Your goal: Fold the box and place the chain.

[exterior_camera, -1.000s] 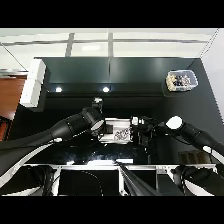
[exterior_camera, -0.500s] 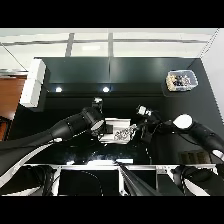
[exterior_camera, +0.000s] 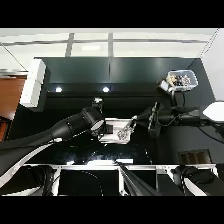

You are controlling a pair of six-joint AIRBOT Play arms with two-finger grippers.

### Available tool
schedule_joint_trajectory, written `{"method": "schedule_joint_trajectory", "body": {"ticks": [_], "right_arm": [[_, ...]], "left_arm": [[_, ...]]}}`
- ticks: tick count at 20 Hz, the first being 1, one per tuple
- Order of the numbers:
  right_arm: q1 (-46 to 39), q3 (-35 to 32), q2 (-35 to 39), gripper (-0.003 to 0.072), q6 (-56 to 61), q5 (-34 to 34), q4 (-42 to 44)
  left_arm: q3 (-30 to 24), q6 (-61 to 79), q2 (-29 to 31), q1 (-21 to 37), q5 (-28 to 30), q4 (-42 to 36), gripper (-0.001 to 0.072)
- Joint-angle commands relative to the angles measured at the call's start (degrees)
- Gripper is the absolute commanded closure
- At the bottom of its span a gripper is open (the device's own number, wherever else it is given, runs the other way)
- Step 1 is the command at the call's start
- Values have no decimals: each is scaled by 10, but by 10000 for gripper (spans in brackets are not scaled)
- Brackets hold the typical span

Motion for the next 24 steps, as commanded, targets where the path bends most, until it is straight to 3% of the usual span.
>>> {"method": "schedule_joint_trajectory", "body": {"ticks": [1,4,9,13,14,16,21,23,24], "right_arm": [[5,32,6,676,16,32,124],[33,40,5,676,16,11,151],[79,38,-30,676,65,-16,36],[98,0,-76,674,78,-28,-72],[99,-14,-85,634,78,-36,-77],[97,-23,-90,106,85,-59,-124],[47,-33,-84,89,89,-59,-272],[57,-87,-85,-34,42,-136,-274],[75,-110,-85,-34,3,-172,-274]], "left_arm": [[0,0,0,0,0,0,682],[0,0,0,0,0,0,681],[0,0,0,0,0,0,681],[0,0,0,0,0,0,682],[0,0,0,0,0,0,682],[0,0,0,0,0,0,681],[0,0,0,0,0,0,681],[0,0,0,0,0,0,682],[0,0,0,0,0,0,681]]}}
